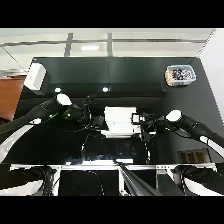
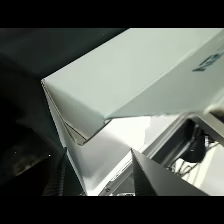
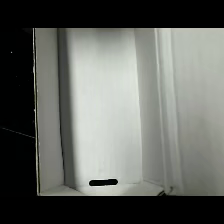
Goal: Fold the box and place the chain.
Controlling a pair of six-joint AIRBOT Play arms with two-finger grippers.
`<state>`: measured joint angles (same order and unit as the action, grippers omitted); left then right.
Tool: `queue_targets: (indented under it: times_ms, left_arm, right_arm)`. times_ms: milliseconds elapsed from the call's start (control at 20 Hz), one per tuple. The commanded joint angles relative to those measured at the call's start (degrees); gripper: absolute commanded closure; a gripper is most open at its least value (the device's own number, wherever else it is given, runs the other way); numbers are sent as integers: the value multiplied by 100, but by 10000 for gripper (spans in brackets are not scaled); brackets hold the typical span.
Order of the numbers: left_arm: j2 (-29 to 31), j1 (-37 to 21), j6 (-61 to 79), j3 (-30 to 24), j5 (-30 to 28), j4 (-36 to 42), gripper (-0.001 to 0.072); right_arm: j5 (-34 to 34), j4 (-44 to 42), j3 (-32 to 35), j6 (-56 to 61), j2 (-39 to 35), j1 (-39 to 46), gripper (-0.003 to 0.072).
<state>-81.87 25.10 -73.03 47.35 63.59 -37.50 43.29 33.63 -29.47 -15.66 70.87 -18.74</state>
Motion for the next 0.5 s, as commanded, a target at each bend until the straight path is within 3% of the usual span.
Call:
queue_targets:
  times_ms: [0,450]
  left_arm:
    - [0,262,-868,317,-57,-730,240]
    - [-2,623,-1742,671,-201,-1165,240]
  right_arm:
    - [0,-2,-2,2,0,0,286]
    - [0,-2,-2,2,0,0,286]
